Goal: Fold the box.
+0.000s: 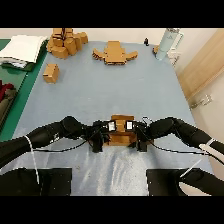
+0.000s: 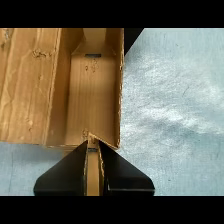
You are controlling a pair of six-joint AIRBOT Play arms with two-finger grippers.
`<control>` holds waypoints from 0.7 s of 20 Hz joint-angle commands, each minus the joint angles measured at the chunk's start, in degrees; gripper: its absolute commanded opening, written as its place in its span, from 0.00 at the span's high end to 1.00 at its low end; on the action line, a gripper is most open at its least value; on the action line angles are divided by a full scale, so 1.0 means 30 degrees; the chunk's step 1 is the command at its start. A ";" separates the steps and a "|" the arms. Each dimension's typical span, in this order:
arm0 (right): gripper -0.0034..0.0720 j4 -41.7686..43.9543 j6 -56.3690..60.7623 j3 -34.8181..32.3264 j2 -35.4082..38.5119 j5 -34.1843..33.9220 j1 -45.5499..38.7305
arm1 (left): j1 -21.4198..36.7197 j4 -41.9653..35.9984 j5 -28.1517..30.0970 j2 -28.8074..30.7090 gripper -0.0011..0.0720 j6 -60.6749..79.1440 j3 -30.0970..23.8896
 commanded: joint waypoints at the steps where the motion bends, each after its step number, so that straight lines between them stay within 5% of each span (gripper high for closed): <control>1: 0.20 0.0007 0.0000 -0.0007 0.0000 0.0000 0.0007 | -0.0131 0.0051 0.0313 -0.0015 0.82 0.0080 0.0022; 14: 0.20 0.0007 0.0000 -0.0007 0.0000 -0.0007 0.0007 | -0.0612 -0.1960 0.0452 -0.0576 0.83 0.3075 0.0022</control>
